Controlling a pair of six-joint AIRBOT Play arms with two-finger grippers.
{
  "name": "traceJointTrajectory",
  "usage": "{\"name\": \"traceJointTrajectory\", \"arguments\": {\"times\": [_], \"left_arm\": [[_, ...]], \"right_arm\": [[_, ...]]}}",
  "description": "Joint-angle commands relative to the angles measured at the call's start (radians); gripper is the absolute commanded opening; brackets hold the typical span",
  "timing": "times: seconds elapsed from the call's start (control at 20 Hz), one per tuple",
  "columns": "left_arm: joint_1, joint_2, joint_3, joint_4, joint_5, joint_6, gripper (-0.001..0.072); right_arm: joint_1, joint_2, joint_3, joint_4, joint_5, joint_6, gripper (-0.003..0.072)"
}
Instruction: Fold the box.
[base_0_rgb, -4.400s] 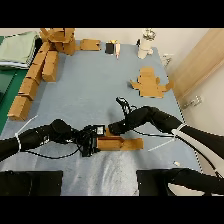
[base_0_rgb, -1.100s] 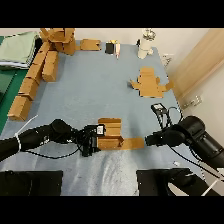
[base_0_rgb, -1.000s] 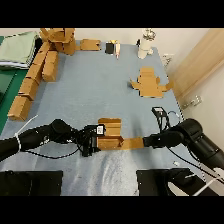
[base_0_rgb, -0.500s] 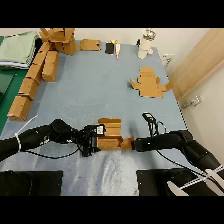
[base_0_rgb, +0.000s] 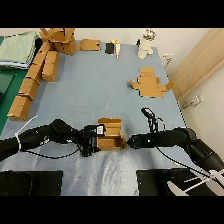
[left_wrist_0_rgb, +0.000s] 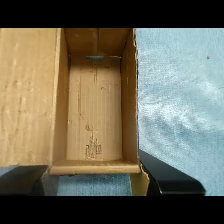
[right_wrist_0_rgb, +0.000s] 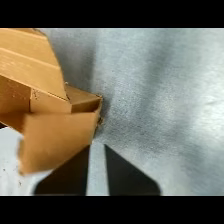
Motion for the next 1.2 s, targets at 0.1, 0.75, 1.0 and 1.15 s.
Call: {"name": "traceJointTrajectory", "arguments": {"times": [0.1,0.75,1.0,1.15], "left_arm": [[0.0,-0.001,0.001,0.0,0.0,0.0,0.0479],[0.0,-0.001,0.001,0.0,0.0,0.0,0.0479],[0.0,-0.001,0.001,0.0,0.0,0.0,0.0479],[0.0,-0.001,0.001,0.0,0.0,0.0,0.048]], "right_arm": [[0.001,0.003,0.014,0.025,-0.024,-0.004,0.0245],[0.114,-0.1,0.061,0.008,0.039,0.042,0.0481],[0.278,-0.29,0.233,-0.31,-0.05,0.379,0.0446],[0.378,-0.392,0.336,-0.396,-0.106,0.496,0.0439]]}}
